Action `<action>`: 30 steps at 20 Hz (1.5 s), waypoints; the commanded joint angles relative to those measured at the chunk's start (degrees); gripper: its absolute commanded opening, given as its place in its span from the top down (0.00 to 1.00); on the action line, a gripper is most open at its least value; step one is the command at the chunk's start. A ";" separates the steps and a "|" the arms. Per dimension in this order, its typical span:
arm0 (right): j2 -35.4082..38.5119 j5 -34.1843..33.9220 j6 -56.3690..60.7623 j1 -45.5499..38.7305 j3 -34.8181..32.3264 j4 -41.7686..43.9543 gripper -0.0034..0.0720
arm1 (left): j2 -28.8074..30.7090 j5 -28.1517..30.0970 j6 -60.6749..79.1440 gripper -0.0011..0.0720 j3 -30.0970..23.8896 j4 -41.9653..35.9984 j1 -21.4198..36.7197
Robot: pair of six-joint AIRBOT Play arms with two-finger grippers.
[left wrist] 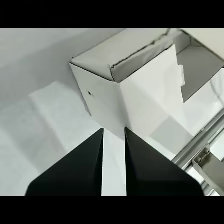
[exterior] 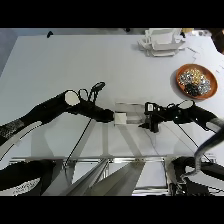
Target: Fold the box and place the chain.
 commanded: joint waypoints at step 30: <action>0.04 0.02 0.02 0.04 -0.04 0.00 0.40 | -11.43 -6.91 -35.26 0.48 19.15 24.11 -11.85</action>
